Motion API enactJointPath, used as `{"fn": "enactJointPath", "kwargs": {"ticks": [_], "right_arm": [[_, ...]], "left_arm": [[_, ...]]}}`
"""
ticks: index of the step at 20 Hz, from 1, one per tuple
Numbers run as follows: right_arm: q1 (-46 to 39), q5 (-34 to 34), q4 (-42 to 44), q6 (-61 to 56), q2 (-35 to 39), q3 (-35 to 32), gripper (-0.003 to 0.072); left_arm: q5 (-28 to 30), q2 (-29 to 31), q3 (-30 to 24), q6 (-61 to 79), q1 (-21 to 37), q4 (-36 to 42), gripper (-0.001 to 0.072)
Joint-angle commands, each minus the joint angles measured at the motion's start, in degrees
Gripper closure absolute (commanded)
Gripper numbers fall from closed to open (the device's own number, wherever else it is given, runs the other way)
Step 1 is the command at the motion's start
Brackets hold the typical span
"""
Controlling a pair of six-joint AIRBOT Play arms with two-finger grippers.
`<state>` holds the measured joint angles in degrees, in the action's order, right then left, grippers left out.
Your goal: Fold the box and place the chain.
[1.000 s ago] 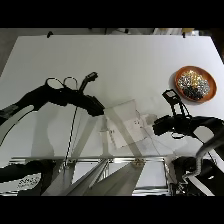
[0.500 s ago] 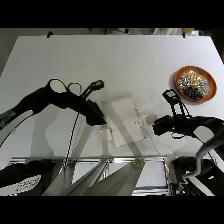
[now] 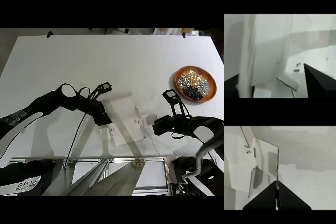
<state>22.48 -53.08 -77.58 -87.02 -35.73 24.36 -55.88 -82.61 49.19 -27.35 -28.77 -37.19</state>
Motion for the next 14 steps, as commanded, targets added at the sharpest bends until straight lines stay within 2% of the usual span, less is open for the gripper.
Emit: {"fn": "enactJointPath", "kwargs": {"ticks": [1,4,6,8,11,12,13,14], "right_arm": [[0.07,-0.04,0.07,0.00,0.04,-0.02,0.0668],[0.07,-0.02,0.07,0.00,0.07,-0.02,0.0668],[0.07,0.04,0.04,0.00,0.04,-0.02,0.0668],[0.07,-0.04,0.07,0.00,0.07,-0.02,0.0668],[0.07,-0.07,0.04,0.00,0.07,-0.02,0.0668],[0.07,-0.04,0.07,0.00,0.07,-0.02,0.0668],[0.07,-0.04,0.07,-0.11,0.04,-0.02,0.0668],[0.07,-0.04,0.07,-0.17,0.07,-0.02,0.0668]], "left_arm": [[3.74,-0.52,-0.04,0.31,0.15,0.15,0.0081],[2.86,-0.55,-0.04,0.35,2.82,1.77,0.0080],[0.57,-1.22,-0.04,4.39,3.45,9.49,0.0080],[-2.67,-3.15,-0.04,8.76,2.12,13.57,0.0082],[-3.37,-7.52,-0.04,8.72,-0.37,13.18,0.0089],[-3.50,-8.68,-0.04,8.72,-0.81,13.42,0.0126],[-3.54,-9.38,-0.04,8.90,-0.96,13.44,0.0276],[-3.50,-9.42,-0.04,9.46,-0.94,13.49,0.0357]]}}
